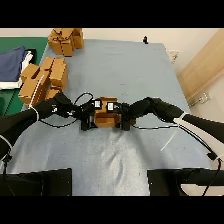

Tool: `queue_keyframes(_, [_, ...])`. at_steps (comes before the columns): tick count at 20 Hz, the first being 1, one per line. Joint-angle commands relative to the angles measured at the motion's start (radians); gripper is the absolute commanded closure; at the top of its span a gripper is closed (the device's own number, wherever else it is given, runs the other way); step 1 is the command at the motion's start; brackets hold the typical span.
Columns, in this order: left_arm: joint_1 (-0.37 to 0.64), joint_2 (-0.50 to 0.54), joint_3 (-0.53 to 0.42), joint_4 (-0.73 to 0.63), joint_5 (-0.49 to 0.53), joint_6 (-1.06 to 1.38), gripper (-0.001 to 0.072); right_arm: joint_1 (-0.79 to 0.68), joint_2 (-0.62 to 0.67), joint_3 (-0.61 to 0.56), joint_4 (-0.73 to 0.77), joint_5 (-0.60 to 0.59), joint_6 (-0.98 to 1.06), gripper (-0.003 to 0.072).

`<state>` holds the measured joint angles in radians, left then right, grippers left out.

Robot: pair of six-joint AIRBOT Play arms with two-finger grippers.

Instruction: Fold the box.

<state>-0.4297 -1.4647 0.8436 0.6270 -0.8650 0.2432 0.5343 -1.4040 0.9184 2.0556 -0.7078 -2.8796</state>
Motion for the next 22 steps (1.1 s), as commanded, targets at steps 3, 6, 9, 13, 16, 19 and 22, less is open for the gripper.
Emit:
queue_keyframes(3, [0.000,-0.001,-0.001,0.002,0.002,-0.001,0.0428,-0.035,0.035,0.001,-0.014,-0.122,0.035,-0.0034])
queue_keyframes(6, [0.001,-0.001,-0.001,0.002,0.002,-0.001,0.0428,-0.074,0.080,0.001,-0.020,-0.174,0.209,-0.0034])
queue_keyframes(9, [0.001,-0.001,-0.001,0.002,0.001,-0.001,0.0428,-0.140,0.198,0.001,0.017,-0.210,0.413,-0.0034])
queue_keyframes(13, [0.001,-0.001,-0.001,0.001,0.001,-0.001,0.0428,-0.138,0.351,0.001,0.277,-0.141,0.386,0.0682])
queue_keyframes(16, [0.001,-0.001,-0.001,0.001,-0.002,-0.002,0.0428,-0.071,0.241,0.024,0.290,-0.092,0.446,0.0684])
queue_keyframes(19, [0.000,-0.001,-0.001,0.002,-0.002,-0.002,0.0428,-0.043,0.040,0.174,0.340,-0.086,0.468,0.0684])
queue_keyframes(22, [0.000,-0.001,-0.001,0.001,-0.002,-0.002,0.0428,-0.071,-0.155,0.358,0.333,-0.090,0.528,0.0684])
